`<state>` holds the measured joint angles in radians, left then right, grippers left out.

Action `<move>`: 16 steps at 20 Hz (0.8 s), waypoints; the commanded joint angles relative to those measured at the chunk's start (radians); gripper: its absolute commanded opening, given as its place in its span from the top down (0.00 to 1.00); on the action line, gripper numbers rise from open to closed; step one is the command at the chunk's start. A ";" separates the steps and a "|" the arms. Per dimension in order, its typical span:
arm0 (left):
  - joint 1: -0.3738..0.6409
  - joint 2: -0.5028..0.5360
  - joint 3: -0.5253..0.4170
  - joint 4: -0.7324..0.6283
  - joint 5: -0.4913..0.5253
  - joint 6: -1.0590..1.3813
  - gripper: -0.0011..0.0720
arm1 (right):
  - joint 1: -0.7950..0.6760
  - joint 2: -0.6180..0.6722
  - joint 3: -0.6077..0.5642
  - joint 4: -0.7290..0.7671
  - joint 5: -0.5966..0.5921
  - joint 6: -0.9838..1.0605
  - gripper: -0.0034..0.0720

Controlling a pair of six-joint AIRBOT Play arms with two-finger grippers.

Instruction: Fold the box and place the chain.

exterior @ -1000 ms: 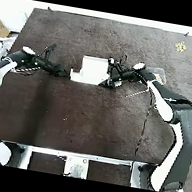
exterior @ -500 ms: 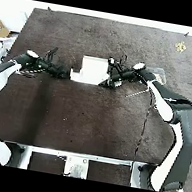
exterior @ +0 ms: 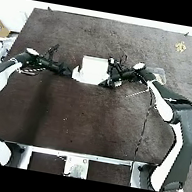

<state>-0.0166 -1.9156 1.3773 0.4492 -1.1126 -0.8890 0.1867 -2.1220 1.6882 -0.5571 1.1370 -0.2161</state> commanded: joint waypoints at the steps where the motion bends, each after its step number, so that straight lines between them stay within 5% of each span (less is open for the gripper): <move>1: 0.001 0.001 0.010 -0.061 -0.043 0.035 0.76 | 0.001 0.000 0.000 0.000 0.000 0.000 0.37; 2: 0.001 0.001 0.010 -0.061 -0.045 0.035 0.58 | 0.001 0.000 0.000 0.000 0.000 0.000 0.37; 16: -0.028 0.002 0.045 -0.064 -0.072 0.030 0.59 | 0.001 0.000 0.000 0.000 0.000 0.000 0.37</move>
<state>-0.0284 -1.9144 1.4036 0.3676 -1.1839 -0.8558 0.1867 -2.1216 1.6882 -0.5575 1.1370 -0.2161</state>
